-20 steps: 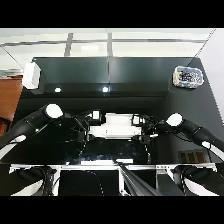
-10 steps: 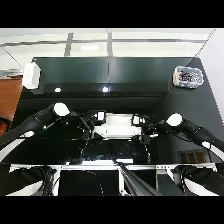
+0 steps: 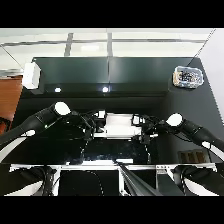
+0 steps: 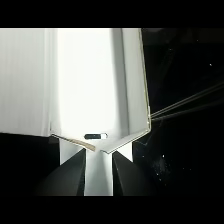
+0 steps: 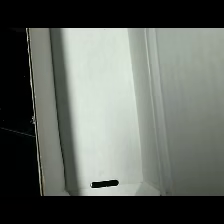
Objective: Fold the box and place the chain.
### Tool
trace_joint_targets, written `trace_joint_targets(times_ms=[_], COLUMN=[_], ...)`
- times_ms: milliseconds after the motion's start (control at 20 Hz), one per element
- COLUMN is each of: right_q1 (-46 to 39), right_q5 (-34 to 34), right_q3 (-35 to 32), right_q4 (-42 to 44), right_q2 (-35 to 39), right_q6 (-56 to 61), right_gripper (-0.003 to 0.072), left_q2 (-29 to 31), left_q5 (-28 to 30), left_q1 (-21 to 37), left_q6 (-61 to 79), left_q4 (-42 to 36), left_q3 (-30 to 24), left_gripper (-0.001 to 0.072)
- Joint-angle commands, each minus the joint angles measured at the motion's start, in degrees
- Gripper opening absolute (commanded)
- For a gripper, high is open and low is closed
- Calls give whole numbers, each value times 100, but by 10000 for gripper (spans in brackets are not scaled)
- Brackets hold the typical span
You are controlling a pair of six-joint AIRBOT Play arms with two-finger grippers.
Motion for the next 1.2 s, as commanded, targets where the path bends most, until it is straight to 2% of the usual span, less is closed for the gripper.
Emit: trace_joint_targets(times_ms=[0,100,450,550,700,750,800,850,900,950,1000,1050,1100,1150], right_q1=[0,0,0,0,0,0,0,0,0,0,0,0,0,0], right_q5=[0,0,2,0,0,0,2,2,2,2,0,2,0,0], right_q3=[-4,-4,-4,-4,-4,-4,-4,-4,-4,-4,-4,-4,-4,-4], right_q4=[2,0,0,0,0,0,0,0,2,0,0,0,0,0], right_q2=[-2,-2,-2,-2,-2,-2,-2,-2,-2,-2,-2,-2,-2,-2], right_q6=[2,2,2,2,2,2,2,2,2,2,2,2,2,2], right_gripper=[135,136,135,136,135,135,136,135,135,136,135,136,136,136], left_q2=[-28,-107,-197,-197,-197,-197,-197,-197,-197,-197,-197,-197,-203,-203], left_q5=[107,90,205,396,481,448,407,404,442,422,415,407,413,431], left_q1=[-4,-35,-356,-352,-352,-354,-358,-361,-387,-393,-393,-396,-404,-415], left_q6=[-7,-9,-9,-13,-15,-13,-15,-15,-26,-131,-302,-328,-328,-334], left_q4=[-481,-876,-881,-881,-879,-879,-879,-879,-879,-876,-863,-835,-839,-839], left_q3=[7,7,4,4,4,4,4,4,4,4,4,4,4,4], left_gripper=[198,198,196,140,137,90,87,174,366,388,163,79,246,377])
